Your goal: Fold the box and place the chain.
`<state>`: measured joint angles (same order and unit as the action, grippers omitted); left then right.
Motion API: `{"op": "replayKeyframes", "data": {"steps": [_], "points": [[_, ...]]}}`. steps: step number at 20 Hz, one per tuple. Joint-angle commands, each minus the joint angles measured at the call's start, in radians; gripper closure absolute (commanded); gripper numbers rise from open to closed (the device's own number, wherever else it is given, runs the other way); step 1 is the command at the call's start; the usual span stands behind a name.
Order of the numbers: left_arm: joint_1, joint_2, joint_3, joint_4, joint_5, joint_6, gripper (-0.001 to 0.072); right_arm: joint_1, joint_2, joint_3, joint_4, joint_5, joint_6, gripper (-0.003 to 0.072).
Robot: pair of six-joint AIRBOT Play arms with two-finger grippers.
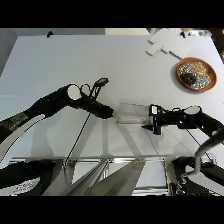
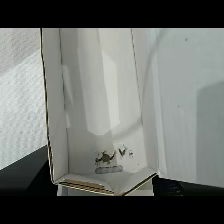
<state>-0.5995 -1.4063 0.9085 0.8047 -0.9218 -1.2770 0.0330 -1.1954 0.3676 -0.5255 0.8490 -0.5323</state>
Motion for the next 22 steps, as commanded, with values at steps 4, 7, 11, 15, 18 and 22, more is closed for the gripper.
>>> {"op": "replayKeyframes", "data": {"steps": [4, 7, 11, 15, 18, 22], "points": [[-0.034, 0.013, 0.001, -0.085, 0.016, 0.068, 0.0451, 0.000, 0.000, 0.000, 0.000, 0.000, 0.000, 0.0280], [-0.051, 0.012, 0.001, -0.089, 0.024, 0.061, 0.0416, 0.000, 0.000, 0.000, 0.000, 0.000, 0.000, 0.0280], [-0.077, 0.011, 0.001, -0.044, 0.087, -0.034, 0.0248, 0.000, 0.000, 0.000, 0.000, 0.000, 0.000, 0.0280], [-0.106, 0.011, 0.001, 0.117, 0.098, -0.257, 0.0195, 0.000, 0.000, 0.000, 0.000, 0.000, 0.000, 0.0280], [-0.143, 0.010, 0.004, 0.149, 0.111, -0.323, 0.0195, 0.000, 0.000, 0.000, 0.000, 0.000, 0.000, 0.0280], [-0.179, -0.027, 0.079, 0.202, 0.106, -0.407, 0.0195, 0.000, 0.000, 0.000, 0.000, 0.000, 0.000, 0.0280]]}}
